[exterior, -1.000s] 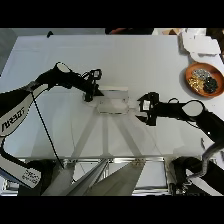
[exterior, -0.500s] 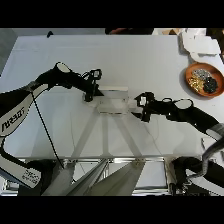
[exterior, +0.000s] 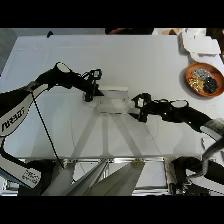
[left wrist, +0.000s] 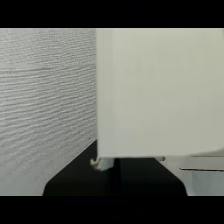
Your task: Fold the box and place the chain.
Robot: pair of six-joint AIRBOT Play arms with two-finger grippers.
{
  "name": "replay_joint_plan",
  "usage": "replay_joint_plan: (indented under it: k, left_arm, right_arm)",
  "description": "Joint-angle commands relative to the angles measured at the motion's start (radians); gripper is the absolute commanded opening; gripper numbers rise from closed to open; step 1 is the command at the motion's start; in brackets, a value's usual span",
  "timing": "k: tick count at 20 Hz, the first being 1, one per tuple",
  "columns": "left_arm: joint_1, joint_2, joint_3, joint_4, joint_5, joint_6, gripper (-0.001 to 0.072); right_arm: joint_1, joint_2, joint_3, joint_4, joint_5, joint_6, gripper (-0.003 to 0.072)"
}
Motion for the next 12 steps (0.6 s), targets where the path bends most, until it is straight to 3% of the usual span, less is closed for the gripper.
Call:
replay_joint_plan:
  k: [1,6,12]
  left_arm:
    - [0.000,-0.001,0.000,0.000,0.000,0.000,0.0014]
    - [0.000,-0.001,0.000,0.000,0.000,0.000,0.0014]
    - [0.000,-0.001,0.000,0.000,0.000,0.000,0.0014]
  right_arm:
    - [0.027,-0.015,0.000,0.045,-0.001,-0.028,0.0691]
    - [0.030,-0.016,0.000,0.150,-0.026,-0.023,0.0691]
    - [0.030,-0.016,0.000,0.173,-0.165,0.091,0.0691]
